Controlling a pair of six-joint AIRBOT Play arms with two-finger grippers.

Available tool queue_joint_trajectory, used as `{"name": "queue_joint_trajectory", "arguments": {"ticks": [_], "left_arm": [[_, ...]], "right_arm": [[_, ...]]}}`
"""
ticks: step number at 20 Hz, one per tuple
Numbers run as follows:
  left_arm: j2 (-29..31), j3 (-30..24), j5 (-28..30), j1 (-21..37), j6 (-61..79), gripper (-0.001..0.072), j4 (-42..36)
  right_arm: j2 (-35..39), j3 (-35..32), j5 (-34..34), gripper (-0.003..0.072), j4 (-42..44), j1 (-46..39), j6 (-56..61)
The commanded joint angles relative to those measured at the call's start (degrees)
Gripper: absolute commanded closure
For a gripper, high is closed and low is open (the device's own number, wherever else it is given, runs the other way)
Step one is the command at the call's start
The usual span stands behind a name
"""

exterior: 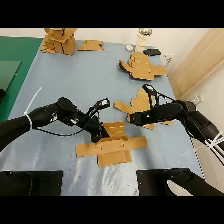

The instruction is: Fold the box.

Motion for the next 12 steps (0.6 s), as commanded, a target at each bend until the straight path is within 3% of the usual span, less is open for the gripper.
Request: {"name": "queue_joint_trajectory", "arguments": {"ticks": [1,5,12], "left_arm": [[0.2,-0.5,0.9,-0.7,3.4,0.0699,0.3],[0.2,-0.5,-1.7,-0.6,5.3,0.0697,0.3],[-0.2,-0.7,-0.6,-0.7,4.7,0.0697,1.4]], "right_arm": [[0.0,-0.2,1.5,0.068,1.1,0.0,0.4],[0.0,-0.2,1.7,0.068,1.6,0.0,0.4],[0.0,-0.2,3.1,0.068,1.6,0.0,0.4]]}}
